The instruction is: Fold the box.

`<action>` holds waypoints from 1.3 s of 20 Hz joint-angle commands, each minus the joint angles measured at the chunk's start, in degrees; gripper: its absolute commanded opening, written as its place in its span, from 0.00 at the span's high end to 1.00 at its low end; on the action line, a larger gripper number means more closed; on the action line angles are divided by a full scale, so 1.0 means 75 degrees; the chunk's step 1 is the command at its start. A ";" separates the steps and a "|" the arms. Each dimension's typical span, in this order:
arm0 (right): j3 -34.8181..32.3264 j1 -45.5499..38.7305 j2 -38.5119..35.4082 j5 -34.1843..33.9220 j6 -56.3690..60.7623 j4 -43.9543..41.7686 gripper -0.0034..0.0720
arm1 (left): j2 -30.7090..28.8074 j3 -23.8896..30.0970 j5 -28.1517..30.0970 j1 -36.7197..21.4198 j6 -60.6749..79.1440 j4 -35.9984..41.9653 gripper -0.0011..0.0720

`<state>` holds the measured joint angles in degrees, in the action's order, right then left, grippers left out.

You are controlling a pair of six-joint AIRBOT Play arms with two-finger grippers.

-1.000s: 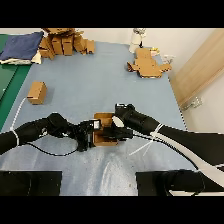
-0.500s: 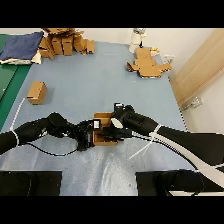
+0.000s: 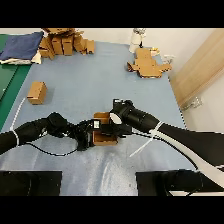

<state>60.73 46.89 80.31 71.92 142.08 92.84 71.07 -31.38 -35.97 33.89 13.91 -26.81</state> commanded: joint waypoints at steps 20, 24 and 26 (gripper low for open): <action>0.0207 -0.0609 -0.1804 0.1699 0.0175 0.1813 0.95 | 0.0000 0.0003 -0.0003 0.0006 0.0000 -0.0003 0.57; -0.0312 -0.2343 -0.1964 -0.0160 -0.1411 0.0924 0.95 | 0.0000 0.0003 -0.0003 0.0006 0.0003 -0.0003 0.57; -0.0775 -0.3646 -0.1804 -0.1944 -0.3689 -0.1845 0.95 | 0.0000 0.0003 0.0000 0.0006 0.0003 -0.0003 0.57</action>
